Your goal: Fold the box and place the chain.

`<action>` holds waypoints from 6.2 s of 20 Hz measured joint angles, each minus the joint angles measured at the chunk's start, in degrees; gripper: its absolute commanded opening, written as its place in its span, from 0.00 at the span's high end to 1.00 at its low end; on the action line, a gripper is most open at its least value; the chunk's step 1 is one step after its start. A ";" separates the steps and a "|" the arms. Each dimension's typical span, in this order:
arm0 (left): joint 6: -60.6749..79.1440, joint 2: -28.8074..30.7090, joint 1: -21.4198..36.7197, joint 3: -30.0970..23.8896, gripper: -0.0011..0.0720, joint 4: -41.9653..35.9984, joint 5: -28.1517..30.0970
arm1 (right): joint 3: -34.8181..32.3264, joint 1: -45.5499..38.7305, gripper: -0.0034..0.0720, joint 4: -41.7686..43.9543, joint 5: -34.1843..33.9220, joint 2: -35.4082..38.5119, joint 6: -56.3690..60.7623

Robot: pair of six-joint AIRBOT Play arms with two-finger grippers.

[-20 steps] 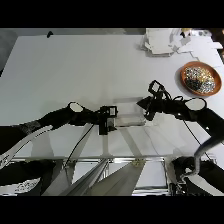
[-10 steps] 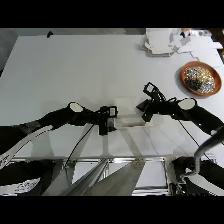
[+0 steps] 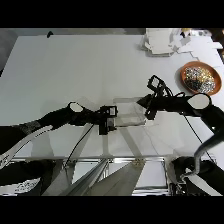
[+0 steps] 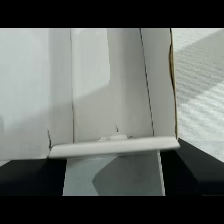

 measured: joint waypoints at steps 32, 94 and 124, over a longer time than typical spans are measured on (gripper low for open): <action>0.09 0.00 0.00 0.00 0.80 0.07 -0.17 | -8.37 -0.02 0.75 -15.08 0.59 -3.08 -25.38; 0.09 0.00 0.02 0.00 0.80 0.04 -0.17 | -8.37 -21.55 0.65 -0.17 15.23 -8.37 37.59; 0.00 0.00 0.02 0.00 0.80 0.04 -0.17 | 1.88 12.24 0.34 -32.13 2.99 -7.72 73.09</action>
